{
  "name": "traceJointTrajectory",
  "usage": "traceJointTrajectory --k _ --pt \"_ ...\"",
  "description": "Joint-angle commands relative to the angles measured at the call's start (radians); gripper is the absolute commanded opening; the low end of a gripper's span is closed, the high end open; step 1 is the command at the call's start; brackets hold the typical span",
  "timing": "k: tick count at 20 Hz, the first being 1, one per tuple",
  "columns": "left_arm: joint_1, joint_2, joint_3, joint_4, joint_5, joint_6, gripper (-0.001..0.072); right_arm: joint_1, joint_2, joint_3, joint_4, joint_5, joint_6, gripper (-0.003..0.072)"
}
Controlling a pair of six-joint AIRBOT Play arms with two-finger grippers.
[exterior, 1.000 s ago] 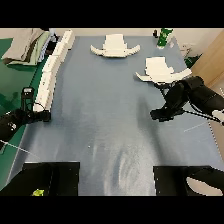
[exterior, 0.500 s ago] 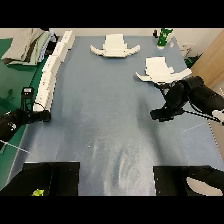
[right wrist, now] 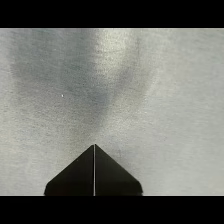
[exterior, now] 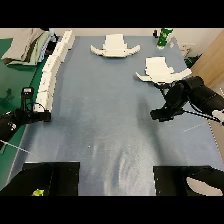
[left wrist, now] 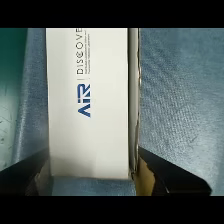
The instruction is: Fold the box.
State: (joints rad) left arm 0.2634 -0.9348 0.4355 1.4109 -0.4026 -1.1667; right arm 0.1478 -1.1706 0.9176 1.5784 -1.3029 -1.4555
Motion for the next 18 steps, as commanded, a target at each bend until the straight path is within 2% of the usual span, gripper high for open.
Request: traceJointTrajectory --k 1,6,9,11,14,15,16,17,18 --pt "0.000 0.003 0.009 0.017 -0.045 0.000 0.0677 -0.001 -0.001 0.001 0.000 0.000 0.000 0.0008" --pt "0.000 0.065 0.072 0.084 -0.273 -0.001 0.0677 -0.001 -0.001 0.001 0.000 0.000 0.000 0.0008" --pt "0.000 0.137 0.124 0.140 -0.485 -0.005 0.0677 -0.001 -0.001 0.001 0.000 0.000 0.000 0.0007" --pt "0.000 0.189 0.171 0.180 -0.666 -0.034 0.0675 -0.001 -0.001 0.001 0.000 0.000 0.000 0.0008" --pt "0.000 0.252 0.224 0.179 -0.828 -0.121 0.0662 -0.001 -0.001 0.001 0.000 0.000 0.000 0.0008" --pt "0.000 0.269 0.240 0.161 -0.864 -0.152 0.0576 -0.001 -0.001 0.001 0.000 0.000 0.000 0.0008" --pt "0.000 0.280 0.257 0.117 -0.899 -0.158 0.0362 -0.001 -0.001 0.001 0.000 0.000 0.000 0.0008" --pt "-0.003 0.285 0.278 0.048 -0.929 -0.153 0.0092 -0.001 -0.001 0.001 0.000 0.000 0.000 0.0008" --pt "-0.013 0.284 0.300 -0.050 -0.950 -0.124 0.0015 -0.001 -0.001 0.001 0.000 0.000 0.000 0.0007"
